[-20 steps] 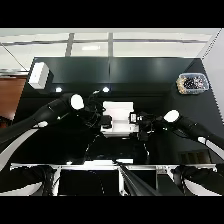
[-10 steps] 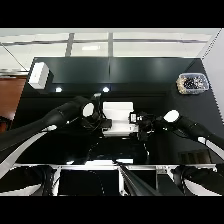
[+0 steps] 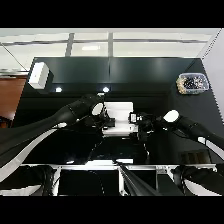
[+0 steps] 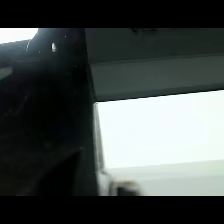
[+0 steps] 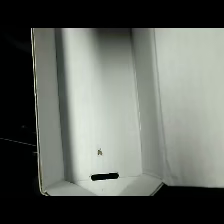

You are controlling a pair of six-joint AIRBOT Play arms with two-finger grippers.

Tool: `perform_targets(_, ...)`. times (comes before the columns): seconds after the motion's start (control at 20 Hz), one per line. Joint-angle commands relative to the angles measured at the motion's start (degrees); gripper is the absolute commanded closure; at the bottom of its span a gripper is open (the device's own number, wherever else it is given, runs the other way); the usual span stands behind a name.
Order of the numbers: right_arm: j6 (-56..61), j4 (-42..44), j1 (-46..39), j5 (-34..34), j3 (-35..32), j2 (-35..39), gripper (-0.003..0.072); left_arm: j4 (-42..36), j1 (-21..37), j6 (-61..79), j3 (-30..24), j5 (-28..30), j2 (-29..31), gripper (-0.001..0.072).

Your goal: Fold the box and place the chain.

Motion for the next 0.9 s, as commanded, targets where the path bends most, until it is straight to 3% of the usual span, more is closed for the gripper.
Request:
perform_targets(0.0, 0.02, 0.0, 0.04, 0.09, 0.0, -0.02, 0.0256, 0.68, -1.07, -3.37, 0.28, -0.5, -0.24, 0.0655)
perform_targets(0.2, 0.02, 0.0, 0.04, 0.11, 0.0, -0.02, 0.0256, 0.81, -1.36, -4.7, 0.28, -0.42, -0.24, 0.068)
perform_targets(0.25, 0.02, 0.0, 0.04, 0.11, 0.0, -0.02, 0.0256, 0.81, -1.36, -4.68, 0.31, -0.26, -0.22, 0.0634)
perform_targets(0.3, 0.02, 0.0, 0.04, 0.11, 0.0, -0.02, 0.0256, 0.79, -1.36, -4.68, 0.31, -0.17, -0.22, 0.0455)
perform_targets(0.35, 0.0, 0.0, 0.02, 0.11, 0.0, -0.02, 0.0256, 0.79, -1.36, -4.68, 0.31, -0.31, -0.22, 0.0326)
perform_targets(0.45, 0.02, 0.0, 0.04, 0.11, 0.0, -0.02, 0.0256, 0.81, -1.38, -4.7, 0.31, -0.52, -0.22, 0.0325)
perform_targets(0.5, 0.02, 0.0, 0.04, 0.09, 0.0, -0.02, 0.0256, 0.81, -1.36, -4.7, 0.31, -0.52, -0.22, 0.0348)
perform_targets(0.55, 0.02, 0.0, 0.02, 0.09, 0.0, -0.02, 0.0256, 0.92, -1.36, -5.01, 0.31, -0.44, -0.22, 0.0431)
perform_targets(0.65, 0.02, 0.0, 0.04, 0.09, 0.0, -0.02, 0.0256, 1.07, -1.36, -5.2, 0.31, 0.44, -0.24, 0.0677)
perform_targets(0.85, 0.0, 0.0, 0.02, 0.02, 0.0, -0.02, 0.0253, 1.51, -1.36, -5.55, 0.31, 0.48, -0.22, 0.0682)
